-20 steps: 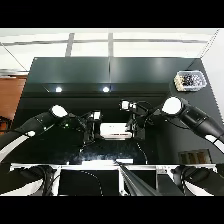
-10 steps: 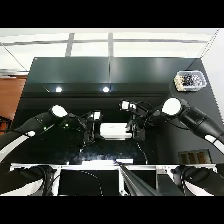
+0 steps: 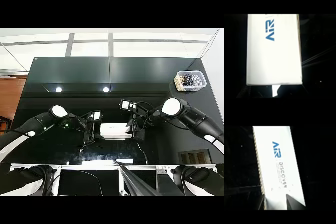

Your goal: Fold the box and place the chain.

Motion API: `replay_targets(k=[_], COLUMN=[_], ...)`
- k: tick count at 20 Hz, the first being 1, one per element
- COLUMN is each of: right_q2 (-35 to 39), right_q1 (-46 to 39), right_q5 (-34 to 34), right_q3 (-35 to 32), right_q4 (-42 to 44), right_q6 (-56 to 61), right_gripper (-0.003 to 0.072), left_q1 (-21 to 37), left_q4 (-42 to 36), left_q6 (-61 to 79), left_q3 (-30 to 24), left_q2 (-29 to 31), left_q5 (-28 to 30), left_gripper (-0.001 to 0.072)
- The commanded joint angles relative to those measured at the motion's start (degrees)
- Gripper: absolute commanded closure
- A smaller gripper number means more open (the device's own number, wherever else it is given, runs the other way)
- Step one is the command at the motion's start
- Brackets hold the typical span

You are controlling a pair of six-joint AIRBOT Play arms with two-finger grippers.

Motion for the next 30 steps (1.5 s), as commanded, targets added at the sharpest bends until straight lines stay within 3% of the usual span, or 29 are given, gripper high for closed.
replay_targets(k=[1, 4, 12, 17, 21, 22, 23, 27, 30], right_q2=[-0.55, -1.40, -1.57, 2.60, 6.29, 6.23, 6.21, 3.91, -0.94], right_q1=[0.07, 0.07, 0.04, -2.43, -9.53, -11.08, -11.91, -10.27, -7.85], right_q5=[0.07, 0.07, 0.37, 2.12, 10.14, 12.15, 12.44, 6.05, 3.72], right_q3=[-0.04, -0.04, 0.00, 0.81, 0.79, 0.28, -0.76, -5.68, -5.68], right_q4=[-0.13, -0.20, -0.98, 0.52, 1.77, 2.93, 5.22, 23.37, 29.73], right_q6=[0.15, 0.15, 0.90, 7.69, 21.90, 27.28, 31.26, 34.69, 34.67], right_gripper=[0.0349, 0.0381, 0.0377, 0.0377, 0.0386, 0.0652, 0.0685, 0.0683, 0.0683], left_q1=[0.02, 0.02, 0.02, 0.02, 0.02, 0.02, 0.02, 0.02, 0.02], left_q4=[-0.02, -0.02, 0.00, -0.02, -0.02, -0.02, 0.00, -0.02, 0.00], left_q6=[-0.04, -0.04, -0.04, -0.04, -0.04, -0.04, -0.04, -0.04, -0.04], left_q3=[0.02, 0.02, 0.02, 0.02, 0.02, 0.02, 0.02, 0.02, 0.02], left_q2=[-0.04, -0.04, -0.04, -0.04, -0.04, -0.04, -0.04, -0.04, -0.04], left_q5=[-0.02, -0.02, -0.02, -0.02, -0.02, -0.02, -0.02, -0.02, -0.02], left_gripper=[0.0359, 0.0358, 0.0359, 0.0359, 0.0359, 0.0359, 0.0359, 0.0359, 0.0359])
